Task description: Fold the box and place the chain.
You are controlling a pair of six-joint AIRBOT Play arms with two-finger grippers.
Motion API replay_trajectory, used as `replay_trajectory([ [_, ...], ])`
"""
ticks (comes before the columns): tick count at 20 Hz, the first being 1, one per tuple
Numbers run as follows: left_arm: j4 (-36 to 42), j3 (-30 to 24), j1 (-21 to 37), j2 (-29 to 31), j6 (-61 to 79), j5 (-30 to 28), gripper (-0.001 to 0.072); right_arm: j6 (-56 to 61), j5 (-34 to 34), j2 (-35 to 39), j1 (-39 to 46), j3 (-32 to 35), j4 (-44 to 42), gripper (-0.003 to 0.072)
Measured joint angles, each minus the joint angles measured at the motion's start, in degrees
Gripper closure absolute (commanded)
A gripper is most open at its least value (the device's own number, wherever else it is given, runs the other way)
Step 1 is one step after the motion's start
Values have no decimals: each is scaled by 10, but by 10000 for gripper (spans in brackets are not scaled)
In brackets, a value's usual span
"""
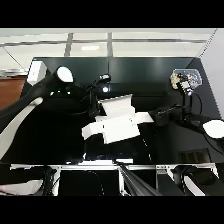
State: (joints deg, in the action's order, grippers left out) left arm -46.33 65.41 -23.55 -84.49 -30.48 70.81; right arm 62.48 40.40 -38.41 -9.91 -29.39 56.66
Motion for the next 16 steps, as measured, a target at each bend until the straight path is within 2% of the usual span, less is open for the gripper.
replay_trajectory([
  [2, -4, -57, -7, 30, 53, -63, 683, -2, -13, 0, 3, -12, 31, 84],
  [6, -9, -111, -21, 33, 155, -112, 684, -20, -28, 0, 1, -22, 42, 84],
  [11, 2, -126, -38, 15, 262, -172, 683, -141, -20, -7, -36, -3, 47, 77],
  [12, 3, -127, -40, 12, 272, -178, 683, -162, -19, -11, -47, 6, 47, -24],
  [16, 6, -129, -42, 7, 291, -183, 683, -226, -17, -35, -104, 45, 48, -23],
])
